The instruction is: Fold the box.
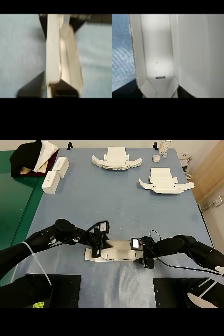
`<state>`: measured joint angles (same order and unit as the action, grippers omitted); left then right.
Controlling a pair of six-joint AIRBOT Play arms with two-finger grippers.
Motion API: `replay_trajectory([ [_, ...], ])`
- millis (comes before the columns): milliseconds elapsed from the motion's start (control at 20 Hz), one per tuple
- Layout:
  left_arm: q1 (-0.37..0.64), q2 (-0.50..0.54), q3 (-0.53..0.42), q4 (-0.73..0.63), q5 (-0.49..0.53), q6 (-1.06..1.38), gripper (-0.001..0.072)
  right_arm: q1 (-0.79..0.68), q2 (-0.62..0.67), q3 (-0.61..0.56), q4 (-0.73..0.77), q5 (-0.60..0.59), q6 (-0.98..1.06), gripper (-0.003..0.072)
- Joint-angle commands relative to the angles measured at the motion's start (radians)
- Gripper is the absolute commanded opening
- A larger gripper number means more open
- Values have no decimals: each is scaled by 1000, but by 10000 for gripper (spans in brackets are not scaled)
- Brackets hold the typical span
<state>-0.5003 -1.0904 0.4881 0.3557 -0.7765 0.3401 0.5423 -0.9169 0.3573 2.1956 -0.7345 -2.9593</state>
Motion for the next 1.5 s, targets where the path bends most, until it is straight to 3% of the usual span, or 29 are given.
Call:
replay_trajectory([
  [0, 3, 6, 4, -40, -5, -14, 412, 1, 1, 1, 0, 0, 1, 514],
  [200, 16, 64, 4, 15, 9, -156, 413, 1, 1, 1, 0, 0, 1, 515],
  [350, 63, 219, 4, 274, -19, -554, 411, 1, 1, 1, 0, 0, 1, 514],
  [400, 81, 283, 4, 378, -53, -731, 313, 1, 0, 1, 0, 0, 1, 515],
  [450, 93, 343, 4, 455, -102, -865, 141, 1, 0, 1, 0, 0, 1, 515],
  [500, 97, 401, 4, 515, -170, -955, 15, 1, 1, 1, 0, 0, 1, 515],
  [600, 95, 477, 4, 561, -308, -1118, 15, 1, 1, 1, 0, 0, 1, 515],
  [700, 95, 495, 4, 510, -401, -1313, 14, 1, 1, 1, 0, 0, 1, 515],
  [850, 66, 464, 4, 348, -416, -1433, 14, 1, 0, 1, 0, 0, 1, 515],
  [1050, -109, 332, 22, 286, -261, -1518, 14, 1, 1, 1, 0, 0, 1, 515],
  [1200, -167, 190, 129, 273, -192, -1541, 14, 1, 0, 1, 0, 0, 1, 515],
  [1450, -109, -45, 313, 364, -187, -1451, 14, 1, 0, 1, 0, 0, 1, 515],
])
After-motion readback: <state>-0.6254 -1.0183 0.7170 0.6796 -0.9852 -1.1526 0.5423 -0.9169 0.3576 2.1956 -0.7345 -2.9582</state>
